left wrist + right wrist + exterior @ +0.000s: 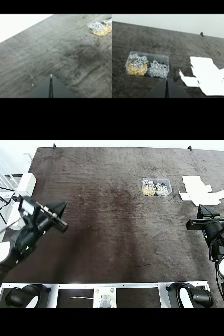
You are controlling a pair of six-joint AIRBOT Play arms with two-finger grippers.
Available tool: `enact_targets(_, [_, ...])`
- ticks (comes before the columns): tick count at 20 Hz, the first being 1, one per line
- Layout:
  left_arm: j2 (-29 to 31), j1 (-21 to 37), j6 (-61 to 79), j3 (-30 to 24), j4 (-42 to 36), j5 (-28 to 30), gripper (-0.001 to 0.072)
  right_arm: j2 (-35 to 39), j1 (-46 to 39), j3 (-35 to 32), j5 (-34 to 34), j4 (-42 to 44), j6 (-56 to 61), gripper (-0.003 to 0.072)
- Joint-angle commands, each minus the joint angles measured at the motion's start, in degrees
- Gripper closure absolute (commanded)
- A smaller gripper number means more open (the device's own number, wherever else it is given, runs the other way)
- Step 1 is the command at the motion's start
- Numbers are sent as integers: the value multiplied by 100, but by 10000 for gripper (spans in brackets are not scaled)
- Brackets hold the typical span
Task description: Fold the box and place the chain.
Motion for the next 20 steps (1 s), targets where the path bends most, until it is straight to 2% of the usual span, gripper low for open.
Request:
enact_targets(1, [787,-81,-254,-686,-2,168,698,28,24,-59,0,-20,0,686])
enact_targets(5, [1458,-81,-446,-1268,0,297,697,28,22,-61,4,-39,0,685])
enact_targets(11, [1486,-79,-426,-1333,2,647,692,28,22,-61,4,-39,2,685])
enact_targets(20, [1486,-81,-426,-1331,2,470,691,28,22,-61,2,-39,0,685])
